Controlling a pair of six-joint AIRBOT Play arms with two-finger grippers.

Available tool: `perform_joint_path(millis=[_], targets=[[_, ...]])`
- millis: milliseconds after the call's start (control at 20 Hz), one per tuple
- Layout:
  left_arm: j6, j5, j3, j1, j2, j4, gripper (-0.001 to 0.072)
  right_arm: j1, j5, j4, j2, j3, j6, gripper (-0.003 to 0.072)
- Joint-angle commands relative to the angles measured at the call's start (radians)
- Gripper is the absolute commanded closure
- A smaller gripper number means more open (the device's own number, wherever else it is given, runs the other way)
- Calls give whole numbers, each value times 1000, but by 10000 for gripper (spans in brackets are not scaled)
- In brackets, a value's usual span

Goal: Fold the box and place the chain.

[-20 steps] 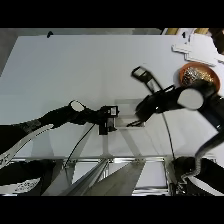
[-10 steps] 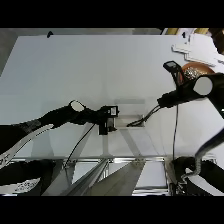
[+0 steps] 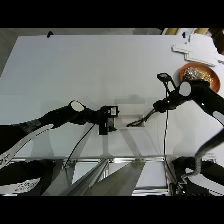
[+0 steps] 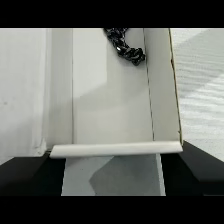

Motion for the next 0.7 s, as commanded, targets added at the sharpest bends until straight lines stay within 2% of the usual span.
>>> perform_joint_path(millis=[0,650], targets=[[0,0,1,0,0,0,568,0,-11,2,-46,-2,3,422],[0,0,1,0,0,0,568,-1,-72,-13,-101,-2,29,444]])
